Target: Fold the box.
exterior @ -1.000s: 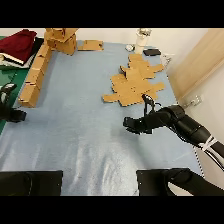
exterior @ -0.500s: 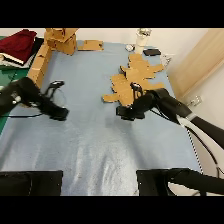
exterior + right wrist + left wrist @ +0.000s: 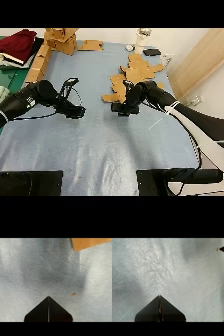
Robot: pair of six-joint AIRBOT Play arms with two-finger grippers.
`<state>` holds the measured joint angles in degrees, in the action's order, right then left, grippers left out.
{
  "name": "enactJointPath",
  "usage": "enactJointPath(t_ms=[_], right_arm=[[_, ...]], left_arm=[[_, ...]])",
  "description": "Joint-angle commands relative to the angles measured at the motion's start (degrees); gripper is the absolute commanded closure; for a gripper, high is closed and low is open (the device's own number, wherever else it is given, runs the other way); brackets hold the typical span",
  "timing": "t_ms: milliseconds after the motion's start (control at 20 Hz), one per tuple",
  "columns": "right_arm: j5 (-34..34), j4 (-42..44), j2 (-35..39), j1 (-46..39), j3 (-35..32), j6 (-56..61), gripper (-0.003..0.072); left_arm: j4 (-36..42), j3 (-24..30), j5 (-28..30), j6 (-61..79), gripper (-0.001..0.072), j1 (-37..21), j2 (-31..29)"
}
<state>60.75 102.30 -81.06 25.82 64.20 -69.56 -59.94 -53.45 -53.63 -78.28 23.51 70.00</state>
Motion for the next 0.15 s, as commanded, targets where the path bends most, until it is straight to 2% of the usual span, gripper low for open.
enactJointPath(t_ms=[0,100], right_arm=[[0.39,0.07,-0.42,-0.02,0.37,-0.15,0.0681],[0.39,0.07,-0.42,-0.02,0.37,-0.15,0.068]], left_arm=[[0.17,-0.07,0.68,-0.61,0.0699,0.44,0.0],[0.17,-0.07,0.68,-0.61,0.0698,0.44,0.0]])
